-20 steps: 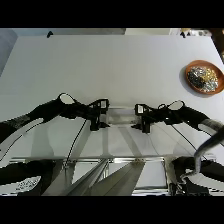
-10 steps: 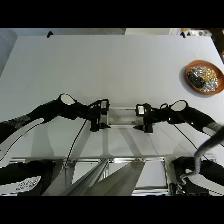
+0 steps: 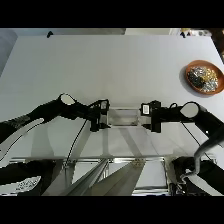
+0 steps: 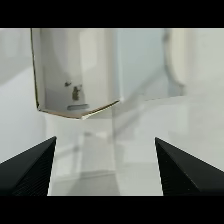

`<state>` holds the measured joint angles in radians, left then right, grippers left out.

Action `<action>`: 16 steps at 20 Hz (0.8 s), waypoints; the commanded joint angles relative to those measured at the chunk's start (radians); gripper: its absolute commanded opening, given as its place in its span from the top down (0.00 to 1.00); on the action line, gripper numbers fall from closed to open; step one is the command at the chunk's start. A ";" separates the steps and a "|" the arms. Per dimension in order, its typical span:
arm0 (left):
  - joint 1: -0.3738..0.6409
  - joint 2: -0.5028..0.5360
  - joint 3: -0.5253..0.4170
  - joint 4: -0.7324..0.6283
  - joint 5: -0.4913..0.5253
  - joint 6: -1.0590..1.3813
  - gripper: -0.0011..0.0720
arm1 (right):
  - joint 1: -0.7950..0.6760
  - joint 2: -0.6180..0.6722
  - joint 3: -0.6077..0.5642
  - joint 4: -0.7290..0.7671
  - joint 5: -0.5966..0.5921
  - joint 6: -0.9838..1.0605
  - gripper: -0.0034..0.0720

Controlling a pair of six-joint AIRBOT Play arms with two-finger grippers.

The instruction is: Fold the box and place the chain.

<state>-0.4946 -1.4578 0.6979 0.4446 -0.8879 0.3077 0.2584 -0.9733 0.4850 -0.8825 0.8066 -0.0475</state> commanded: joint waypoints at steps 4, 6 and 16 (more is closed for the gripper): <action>0.000 0.000 0.000 -0.001 0.000 -0.001 0.61 | 0.014 0.140 0.001 0.220 0.041 0.107 0.28; 0.001 0.000 0.000 -0.001 0.001 -0.001 0.61 | 0.052 0.130 0.001 0.287 0.046 0.096 0.86; 0.001 0.000 0.000 0.000 0.001 -0.001 0.61 | 0.218 -0.072 0.001 0.315 -0.557 0.131 0.93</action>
